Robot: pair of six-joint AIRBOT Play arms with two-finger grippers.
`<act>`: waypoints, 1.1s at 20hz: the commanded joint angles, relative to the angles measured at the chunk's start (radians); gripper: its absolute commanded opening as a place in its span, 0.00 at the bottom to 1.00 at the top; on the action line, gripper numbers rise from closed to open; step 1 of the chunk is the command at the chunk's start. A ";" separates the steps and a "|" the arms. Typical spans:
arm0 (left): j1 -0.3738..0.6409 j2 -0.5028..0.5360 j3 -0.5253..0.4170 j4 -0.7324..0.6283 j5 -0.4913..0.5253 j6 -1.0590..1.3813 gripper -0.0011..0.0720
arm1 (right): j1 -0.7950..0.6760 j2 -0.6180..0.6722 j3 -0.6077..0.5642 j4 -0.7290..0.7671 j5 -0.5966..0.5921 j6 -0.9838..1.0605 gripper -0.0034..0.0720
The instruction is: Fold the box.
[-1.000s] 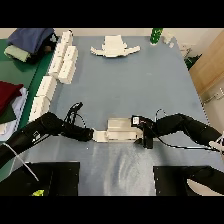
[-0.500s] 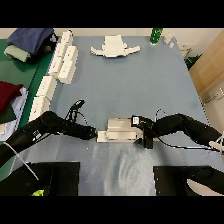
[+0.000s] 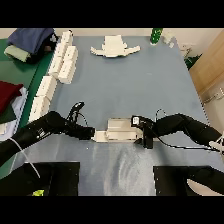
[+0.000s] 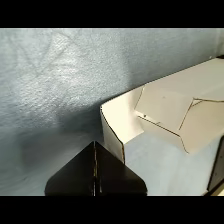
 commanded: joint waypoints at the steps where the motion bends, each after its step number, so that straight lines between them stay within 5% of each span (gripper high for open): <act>1: 0.000 -0.062 0.001 -0.114 0.000 0.089 0.03 | 0.000 0.000 0.001 0.000 0.000 0.000 0.72; 19: 0.000 -0.067 0.101 -0.225 -0.104 0.153 0.03 | 0.000 0.000 0.001 0.000 0.000 0.000 0.72; 20: 0.000 -0.067 0.101 -0.225 -0.108 0.153 0.12 | 0.000 0.000 0.001 0.000 0.000 0.000 0.72; 21: 0.000 -0.067 0.100 -0.226 -0.109 0.153 0.48 | 0.000 0.000 0.001 0.000 0.000 0.000 0.72; 22: 0.000 -0.067 0.101 -0.226 -0.112 0.153 0.58 | 0.000 0.000 0.001 0.000 0.000 0.000 0.72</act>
